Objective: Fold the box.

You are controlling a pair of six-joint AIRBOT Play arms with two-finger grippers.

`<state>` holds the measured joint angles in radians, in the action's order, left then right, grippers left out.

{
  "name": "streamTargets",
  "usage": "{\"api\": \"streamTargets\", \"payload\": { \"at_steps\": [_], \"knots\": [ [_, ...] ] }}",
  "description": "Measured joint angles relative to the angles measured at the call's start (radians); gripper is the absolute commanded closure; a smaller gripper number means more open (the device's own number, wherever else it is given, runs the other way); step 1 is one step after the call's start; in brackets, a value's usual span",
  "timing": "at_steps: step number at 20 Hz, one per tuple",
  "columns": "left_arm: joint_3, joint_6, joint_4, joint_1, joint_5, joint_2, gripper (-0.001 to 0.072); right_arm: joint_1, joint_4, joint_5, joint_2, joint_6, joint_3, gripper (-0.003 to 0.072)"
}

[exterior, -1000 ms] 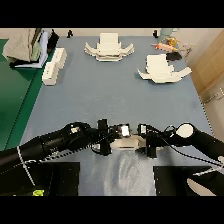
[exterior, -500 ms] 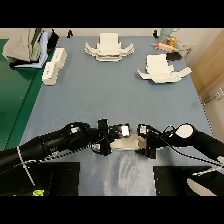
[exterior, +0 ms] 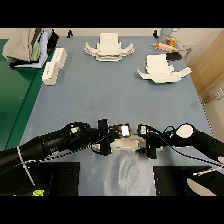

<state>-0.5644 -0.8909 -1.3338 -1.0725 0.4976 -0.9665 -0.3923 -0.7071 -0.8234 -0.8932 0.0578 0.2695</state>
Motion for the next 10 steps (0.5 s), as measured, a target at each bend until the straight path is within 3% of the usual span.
{"api": "streamTargets", "payload": {
  "at_steps": [10],
  "knots": [
    [0.0,0.0,0.0,0.0,0.0,0.0,0.0693,0.0,-0.011,0.006,0.002,0.007,0.0,0.0176]
  ]
}}
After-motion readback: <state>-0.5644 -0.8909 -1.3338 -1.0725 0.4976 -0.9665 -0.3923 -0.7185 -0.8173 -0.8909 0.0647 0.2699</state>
